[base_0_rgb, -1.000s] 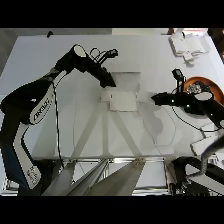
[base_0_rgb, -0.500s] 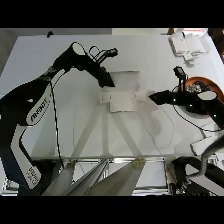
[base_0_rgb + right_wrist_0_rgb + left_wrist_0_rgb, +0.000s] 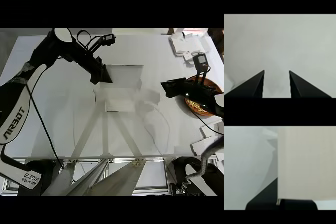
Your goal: Fold the box and place the chain.
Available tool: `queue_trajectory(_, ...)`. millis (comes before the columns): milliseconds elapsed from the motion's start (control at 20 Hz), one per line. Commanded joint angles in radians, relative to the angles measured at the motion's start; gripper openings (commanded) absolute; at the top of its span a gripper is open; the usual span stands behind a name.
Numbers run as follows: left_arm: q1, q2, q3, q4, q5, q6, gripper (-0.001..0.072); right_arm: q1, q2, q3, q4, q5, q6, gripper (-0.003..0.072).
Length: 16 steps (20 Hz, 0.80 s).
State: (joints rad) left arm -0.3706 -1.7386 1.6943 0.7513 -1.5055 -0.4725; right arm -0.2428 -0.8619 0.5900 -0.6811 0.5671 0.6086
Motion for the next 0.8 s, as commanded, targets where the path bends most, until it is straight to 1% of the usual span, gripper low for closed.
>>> queue_trajectory(0,-0.007,0.126,-0.229,-0.047,0.097,0.090,-0.0001,0.000,0.040,0.001,-0.109,-0.058,0.041,0.0339)
queue_trajectory(100,-0.008,0.195,-0.413,-0.049,0.234,0.157,0.0001,0.000,0.040,0.001,-0.108,-0.063,0.041,0.0339)
queue_trajectory(150,-0.008,0.209,-0.463,-0.047,0.270,0.180,0.0002,0.000,0.040,0.001,-0.108,-0.063,0.041,0.0339)
queue_trajectory(200,-0.006,0.210,-0.484,-0.045,0.275,0.185,0.0002,0.000,0.040,0.001,-0.108,-0.063,0.041,0.0339)
queue_trajectory(300,-0.006,0.208,-0.485,-0.005,0.285,0.196,0.0003,0.000,0.040,0.001,-0.108,-0.063,0.041,0.0339)
queue_trajectory(400,-0.005,0.208,-0.485,0.021,0.295,0.259,0.0003,0.000,0.040,0.001,-0.108,-0.063,0.041,0.0339)
queue_trajectory(600,0.005,0.208,-0.485,0.024,0.293,0.306,0.0005,0.000,0.040,0.001,-0.108,-0.063,0.041,0.0339)
queue_trajectory(750,0.054,0.200,-0.485,-0.016,0.282,0.489,0.0005,0.000,0.040,0.001,-0.108,-0.063,0.041,0.0339)
